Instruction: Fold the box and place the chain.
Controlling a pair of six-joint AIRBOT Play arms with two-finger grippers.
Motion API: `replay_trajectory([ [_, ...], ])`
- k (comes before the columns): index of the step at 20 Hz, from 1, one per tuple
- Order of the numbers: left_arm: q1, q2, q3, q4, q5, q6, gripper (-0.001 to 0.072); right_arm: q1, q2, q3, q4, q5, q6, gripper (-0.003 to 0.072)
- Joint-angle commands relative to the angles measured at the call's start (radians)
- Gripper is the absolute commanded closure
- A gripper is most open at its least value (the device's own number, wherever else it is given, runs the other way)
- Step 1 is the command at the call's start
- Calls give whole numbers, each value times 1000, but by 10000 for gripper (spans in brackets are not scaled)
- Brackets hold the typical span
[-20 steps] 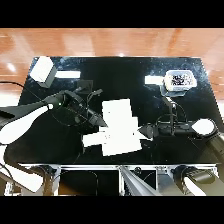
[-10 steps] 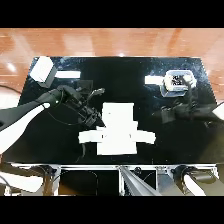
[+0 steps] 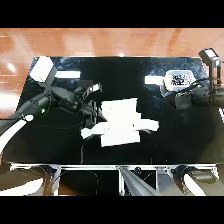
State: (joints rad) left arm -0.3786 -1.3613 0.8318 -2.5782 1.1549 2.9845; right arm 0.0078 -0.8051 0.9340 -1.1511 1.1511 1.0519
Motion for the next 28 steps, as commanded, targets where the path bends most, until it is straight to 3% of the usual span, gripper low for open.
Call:
replay_trajectory([
  [1, -48, 17, -81, 76, -121, 18, 698, -2, 0, 10, -66, -51, -1, -21],
  [6, -145, 17, -90, 113, -408, 18, 696, -2, 0, 10, -77, -79, -1, -21],
  [9, -160, 17, -90, 113, -483, 18, 696, -1, 0, 9, -42, -40, -2, -21],
  [13, -156, 10, -92, 117, -480, 19, 691, -1, -4, -67, 11, 72, -167, -21],
  [17, -158, -4, -92, 116, -474, 18, 691, -1, -4, -233, 95, -14, -274, -21],
  [20, -158, -9, -92, 113, -427, -56, 691, 10, -5, -330, 106, -13, -450, -21],
  [24, -158, -43, -92, 137, -362, -57, 693, 93, -5, -401, 150, -34, -619, -21],
  [28, -158, -44, -91, 138, -390, -51, 693, 210, -19, -470, 139, -83, -752, -21],
])
